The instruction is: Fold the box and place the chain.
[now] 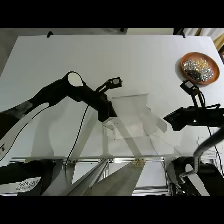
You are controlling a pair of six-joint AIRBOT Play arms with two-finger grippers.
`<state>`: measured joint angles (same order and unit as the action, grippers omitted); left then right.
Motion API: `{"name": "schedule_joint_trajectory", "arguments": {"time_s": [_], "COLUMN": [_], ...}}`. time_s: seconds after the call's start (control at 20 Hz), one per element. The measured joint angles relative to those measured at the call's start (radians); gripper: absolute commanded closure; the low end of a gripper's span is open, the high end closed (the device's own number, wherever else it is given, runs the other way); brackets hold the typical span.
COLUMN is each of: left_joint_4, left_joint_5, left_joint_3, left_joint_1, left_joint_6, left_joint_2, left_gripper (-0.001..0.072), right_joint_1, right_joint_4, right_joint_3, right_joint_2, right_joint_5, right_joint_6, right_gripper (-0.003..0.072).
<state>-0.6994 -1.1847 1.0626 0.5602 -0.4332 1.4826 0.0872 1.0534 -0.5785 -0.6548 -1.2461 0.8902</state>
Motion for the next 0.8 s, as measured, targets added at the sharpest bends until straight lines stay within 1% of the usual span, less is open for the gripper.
{"name": "schedule_joint_trajectory", "arguments": {"time_s": [0.05, 0.1, 0.2, 0.35, 0.5, 0.65, 0.8], "left_joint_4": [-0.04, -0.069, -0.103, -0.09, -0.076, -0.088, -0.073], "left_joint_5": [0.019, 0.047, 0.122, 0.217, 0.291, 0.355, 0.397], "left_joint_3": [-0.02, -0.047, -0.113, -0.207, -0.256, -0.274, -0.281], "left_joint_1": [0.018, 0.038, 0.074, 0.113, 0.129, 0.135, 0.138], "left_joint_6": [-0.019, -0.035, -0.046, -0.008, 0.051, 0.09, 0.147], "left_joint_2": [-0.033, -0.068, -0.129, -0.183, -0.185, -0.163, -0.151], "left_gripper": [0.0709, 0.0708, 0.0707, 0.0703, 0.0703, 0.0703, 0.0705], "right_joint_1": [0.0, 0.0, 0.0, 0.0, 0.0, 0.0, 0.0], "right_joint_4": [0.01, 0.018, 0.027, 0.035, 0.038, 0.039, 0.039], "right_joint_3": [-0.025, -0.049, -0.084, -0.11, -0.119, -0.124, -0.124], "right_joint_2": [0.0, 0.0, 0.0, 0.0, 0.0, 0.0, 0.0], "right_joint_5": [-0.006, -0.011, -0.019, -0.032, -0.04, -0.043, -0.043], "right_joint_6": [0.011, 0.029, 0.056, 0.081, 0.091, 0.098, 0.1], "right_gripper": [0.0409, 0.0386, 0.0386, 0.0387, 0.0387, 0.0387, 0.0387]}}
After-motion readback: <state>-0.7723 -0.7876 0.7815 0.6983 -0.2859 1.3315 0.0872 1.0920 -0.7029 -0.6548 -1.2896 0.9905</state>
